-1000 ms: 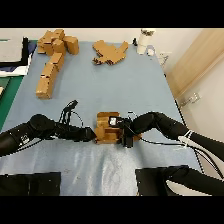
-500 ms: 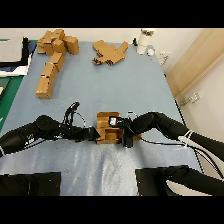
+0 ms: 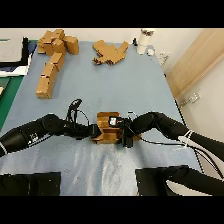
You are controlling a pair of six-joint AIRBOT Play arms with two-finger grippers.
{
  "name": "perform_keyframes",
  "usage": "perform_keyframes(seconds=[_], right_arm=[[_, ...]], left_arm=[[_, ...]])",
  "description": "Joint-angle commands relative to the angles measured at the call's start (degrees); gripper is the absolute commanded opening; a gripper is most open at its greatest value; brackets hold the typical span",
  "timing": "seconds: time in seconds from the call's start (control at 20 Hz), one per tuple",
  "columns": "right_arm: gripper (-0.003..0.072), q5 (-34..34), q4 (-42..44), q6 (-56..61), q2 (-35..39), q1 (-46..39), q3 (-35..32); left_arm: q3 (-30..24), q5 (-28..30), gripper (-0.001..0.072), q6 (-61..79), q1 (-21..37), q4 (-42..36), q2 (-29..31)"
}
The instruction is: Fold the box.
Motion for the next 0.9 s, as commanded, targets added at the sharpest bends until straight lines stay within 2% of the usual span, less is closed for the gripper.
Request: perform_keyframes(seconds=[0.0,0.1,0.3,0.6,0.75,0.8,0.85], right_arm=[[0.0595,0.0,0.0,0.0,0.0,0.0,0.0],[0.0595,0.0,0.0,0.0,0.0,0.0,0.0],[0.0595,0.0,0.0,0.0,0.0,0.0,0.0],[0.0595,0.0,0.0,0.0,0.0,0.0,0.0],[0.0595,0.0,0.0,0.0,0.0,0.0,0.0],[0.0595,0.0,0.0,0.0,0.0,0.0,0.0],[0.0595,0.0,0.0,0.0,0.0,0.0,0.0]], left_arm=[[3.3,-0.6,0.0582,-24.7,-4.1,22.1,-0.1],[5.1,-0.6,0.0582,-27.3,-6.8,23.6,-1.0],[9.0,-2.0,0.0582,-32.7,-11.2,25.3,-6.5],[13.4,-7.3,0.0582,-44.3,-14.1,35.4,-10.5],[15.1,-10.1,0.0581,-45.9,-14.0,37.2,-11.1],[15.9,-10.9,0.0494,-46.1,-14.0,38.0,-11.4],[16.9,-11.6,0.0453,-46.2,-14.0,38.8,-11.9]])
